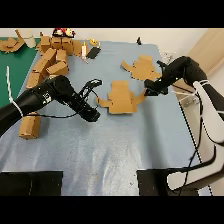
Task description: Fold the box.
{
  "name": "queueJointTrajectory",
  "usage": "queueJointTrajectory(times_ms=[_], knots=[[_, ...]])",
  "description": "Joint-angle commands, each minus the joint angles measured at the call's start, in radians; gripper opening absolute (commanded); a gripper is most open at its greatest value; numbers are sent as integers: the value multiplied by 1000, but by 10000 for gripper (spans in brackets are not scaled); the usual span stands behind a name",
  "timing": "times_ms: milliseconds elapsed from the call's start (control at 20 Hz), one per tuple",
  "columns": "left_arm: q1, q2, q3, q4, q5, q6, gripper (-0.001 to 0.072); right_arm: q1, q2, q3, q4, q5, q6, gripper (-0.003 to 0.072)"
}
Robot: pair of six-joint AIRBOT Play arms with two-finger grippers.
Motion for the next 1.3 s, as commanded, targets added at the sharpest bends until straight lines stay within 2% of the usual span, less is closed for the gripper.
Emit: queueJointTrajectory(times_ms=[0,100,300,500,550,600,650,900,1100,1250], knots=[[0,0,0,0,0,0,11,77,153,-225,-15,108,53,-1],[0,0,0,0,0,0,11,122,239,-359,-8,151,67,-1],[0,0,0,0,1,0,11,240,418,-630,-3,318,155,-1],[0,0,0,0,8,0,11,307,519,-793,-8,412,209,4],[0,0,0,0,8,0,11,306,521,-804,-8,409,208,33],[0,0,0,0,8,0,11,306,518,-807,-17,409,208,169],[-1,0,0,0,7,0,11,306,516,-807,-27,414,207,233],[-1,0,0,-1,5,0,11,306,510,-807,-44,452,202,228],[0,0,0,-67,4,1,11,306,470,-806,66,455,98,227],[0,0,1,-72,5,0,11,306,460,-803,86,474,72,222]])
